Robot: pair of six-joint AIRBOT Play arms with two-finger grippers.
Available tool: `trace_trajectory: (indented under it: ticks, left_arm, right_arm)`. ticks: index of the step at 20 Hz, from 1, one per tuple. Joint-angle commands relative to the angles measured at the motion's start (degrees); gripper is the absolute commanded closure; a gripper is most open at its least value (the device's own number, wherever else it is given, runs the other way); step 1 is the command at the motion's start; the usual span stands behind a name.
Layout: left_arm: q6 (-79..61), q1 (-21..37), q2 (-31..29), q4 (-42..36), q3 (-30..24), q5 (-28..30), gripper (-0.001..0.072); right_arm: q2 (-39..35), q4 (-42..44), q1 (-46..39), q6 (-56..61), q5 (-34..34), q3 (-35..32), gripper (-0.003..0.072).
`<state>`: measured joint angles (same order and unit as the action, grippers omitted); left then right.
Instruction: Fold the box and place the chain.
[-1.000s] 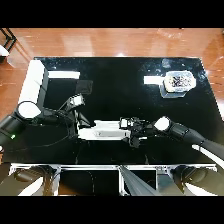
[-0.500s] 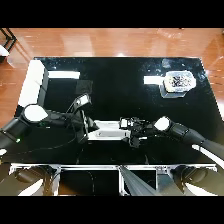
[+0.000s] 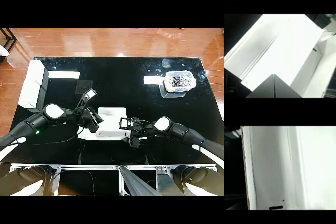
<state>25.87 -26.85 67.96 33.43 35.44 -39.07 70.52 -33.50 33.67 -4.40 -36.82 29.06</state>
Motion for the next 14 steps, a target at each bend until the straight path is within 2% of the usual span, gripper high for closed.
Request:
trace_trajectory:
  ticks: [1, 3, 6, 9, 10, 11, 12, 14]
  left_arm:
    - [0.15, 0.52, 1.03, 2.27, 0.92, 0.52, 0.0685]
    - [0.15, 2.43, -0.85, 2.49, 2.10, -2.05, 0.0685]
    - [0.33, 7.10, -6.19, 5.77, 2.51, -9.55, 0.0685]
    - [1.66, 12.41, -10.93, 12.68, 2.51, -22.18, 0.0684]
    - [1.64, 14.19, -11.87, 13.62, 2.45, -27.15, 0.0641]
    - [2.43, 15.50, -12.33, 14.32, 2.12, -29.64, 0.0391]
    - [5.01, 16.28, -12.35, 14.51, 1.62, -29.38, 0.0066]
    - [7.23, 16.57, -12.09, 14.60, 0.17, -26.43, 0.0070]
  right_arm:
    - [0.00, 0.00, 0.02, -0.07, 0.02, -0.02, 0.0340]
    - [0.00, 0.00, 0.02, -0.07, 0.00, -0.02, 0.0340]
    - [0.00, 0.00, 0.02, -0.07, 0.00, -0.02, 0.0340]
    - [0.00, -0.02, 0.02, -0.07, 0.02, -0.02, 0.0340]
    - [0.00, -0.02, 0.02, -0.07, 0.00, -0.02, 0.0340]
    - [0.00, 0.00, 0.02, -0.07, 0.02, -0.02, 0.0340]
    - [0.00, -0.02, 0.02, -0.07, 0.02, -0.02, 0.0340]
    - [0.00, -0.02, 0.02, -0.07, 0.02, -0.02, 0.0340]
